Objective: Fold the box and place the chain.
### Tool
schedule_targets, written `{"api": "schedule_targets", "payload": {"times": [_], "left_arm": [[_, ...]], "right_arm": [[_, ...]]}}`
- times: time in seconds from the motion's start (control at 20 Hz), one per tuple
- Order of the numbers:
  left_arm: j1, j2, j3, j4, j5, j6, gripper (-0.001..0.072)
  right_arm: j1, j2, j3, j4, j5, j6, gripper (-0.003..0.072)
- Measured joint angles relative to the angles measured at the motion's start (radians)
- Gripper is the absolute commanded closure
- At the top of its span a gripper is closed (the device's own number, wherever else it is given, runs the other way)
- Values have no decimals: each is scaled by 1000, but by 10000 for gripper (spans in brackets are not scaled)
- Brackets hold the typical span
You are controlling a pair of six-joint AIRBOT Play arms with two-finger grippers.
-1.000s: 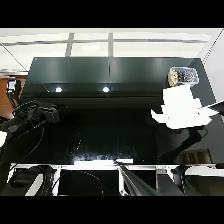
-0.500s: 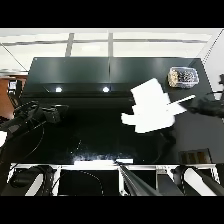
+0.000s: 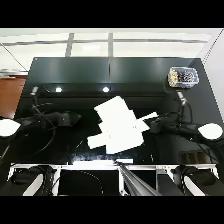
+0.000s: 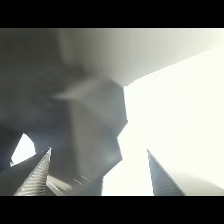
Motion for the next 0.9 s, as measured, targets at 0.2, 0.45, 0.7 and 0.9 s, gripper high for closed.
{"api": "schedule_targets", "payload": {"times": [0.2,0.45,0.7,0.9], "left_arm": [[-13,-217,-6,-182,-38,163,16],[-27,-454,2,-429,-125,488,17],[-109,-643,71,-522,-178,652,20],[-151,-760,143,-539,-300,774,51]], "right_arm": [[132,12,-20,-1,-116,39,644],[175,16,-26,-3,-161,56,644],[184,16,-27,-4,-170,74,644],[185,16,-27,-4,-172,86,644]]}}
